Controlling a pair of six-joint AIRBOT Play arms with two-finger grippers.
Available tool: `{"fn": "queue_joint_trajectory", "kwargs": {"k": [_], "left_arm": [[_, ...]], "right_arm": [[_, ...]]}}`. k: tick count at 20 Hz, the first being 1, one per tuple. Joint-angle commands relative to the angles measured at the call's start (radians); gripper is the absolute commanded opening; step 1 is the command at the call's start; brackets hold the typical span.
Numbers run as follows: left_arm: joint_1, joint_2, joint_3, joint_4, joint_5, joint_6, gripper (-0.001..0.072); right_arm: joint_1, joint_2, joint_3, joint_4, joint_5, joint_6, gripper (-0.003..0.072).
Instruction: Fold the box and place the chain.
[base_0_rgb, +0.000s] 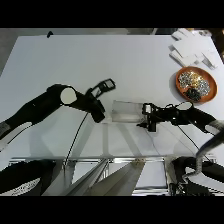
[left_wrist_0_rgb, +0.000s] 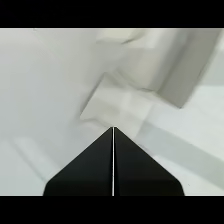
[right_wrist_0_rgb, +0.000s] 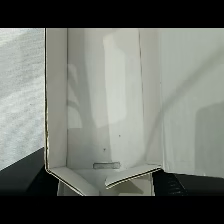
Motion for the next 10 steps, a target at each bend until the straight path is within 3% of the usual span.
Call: {"fn": "queue_joint_trajectory", "kwargs": {"k": [1,4,7,10], "left_arm": [[0.092,0.012,-0.027,0.096,-0.028,-0.494,0.0005],[0.123,-0.050,-0.064,0.008,0.027,-0.597,0.0006],[0.111,-0.129,-0.064,-0.130,0.051,-0.536,0.0005],[0.111,-0.190,-0.064,-0.180,0.052,-0.536,0.0006]], "right_arm": [[0.000,0.000,0.000,0.000,0.000,0.000,0.0320],[0.000,0.000,0.000,0.000,0.000,0.000,0.0320],[0.000,0.000,0.000,0.000,0.000,0.000,0.0320],[0.000,0.000,0.000,0.000,0.000,0.000,0.0320]]}}
